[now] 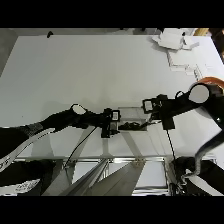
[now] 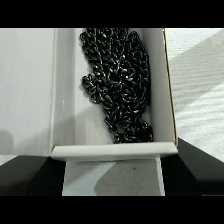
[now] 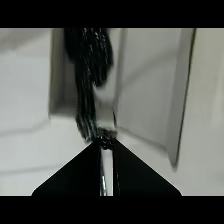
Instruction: Fold the box and place the chain.
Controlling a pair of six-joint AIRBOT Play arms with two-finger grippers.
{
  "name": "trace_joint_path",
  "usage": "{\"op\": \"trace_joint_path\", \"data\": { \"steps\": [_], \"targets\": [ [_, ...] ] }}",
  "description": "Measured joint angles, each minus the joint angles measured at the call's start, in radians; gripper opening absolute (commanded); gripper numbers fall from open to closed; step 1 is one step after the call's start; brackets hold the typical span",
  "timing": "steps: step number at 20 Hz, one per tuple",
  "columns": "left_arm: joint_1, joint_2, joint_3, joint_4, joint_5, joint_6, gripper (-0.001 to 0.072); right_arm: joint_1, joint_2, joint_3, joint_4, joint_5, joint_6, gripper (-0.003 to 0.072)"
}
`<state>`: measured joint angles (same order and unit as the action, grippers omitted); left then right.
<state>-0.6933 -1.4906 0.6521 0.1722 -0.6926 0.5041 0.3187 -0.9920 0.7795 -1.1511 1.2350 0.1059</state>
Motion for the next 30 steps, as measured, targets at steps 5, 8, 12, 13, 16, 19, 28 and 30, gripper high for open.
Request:
{"op": "trace_joint_path", "data": {
  "steps": [5, 8, 12, 13, 16, 19, 28, 30],
  "targets": [
    [0.000, 0.000, 0.000, 0.000, 0.000, 0.000, 0.0206, 0.151, 0.020, 0.000, 0.169, -0.092, 0.002, 0.0019],
    [0.000, 0.000, 0.000, 0.000, 0.000, 0.000, 0.0206, 0.216, 0.022, 0.000, 0.238, -0.177, 0.002, 0.0019],
    [0.000, 0.000, 0.000, 0.000, 0.000, 0.000, 0.0206, 0.252, 0.023, 0.000, 0.261, -0.249, 0.003, 0.0019],
    [0.000, 0.000, 0.000, 0.000, 0.000, 0.000, 0.0206, 0.256, 0.023, 0.000, 0.250, -0.256, 0.003, 0.0019],
    [0.000, 0.000, 0.000, 0.000, 0.000, 0.000, 0.0206, 0.262, 0.016, 0.000, 0.192, -0.257, 0.004, 0.0099],
    [0.000, 0.000, 0.000, 0.000, 0.000, 0.000, 0.0206, 0.263, 0.008, 0.000, 0.101, -0.243, 0.004, 0.0167],
    [0.000, 0.000, 0.000, 0.000, 0.000, 0.000, 0.0206, 0.145, 0.053, 0.001, -0.207, -0.088, 0.087, 0.0095],
    [0.000, 0.000, 0.000, 0.000, 0.000, 0.000, 0.0206, 0.055, 0.056, -0.004, -0.229, -0.051, 0.084, 0.0095]
  ]
}}
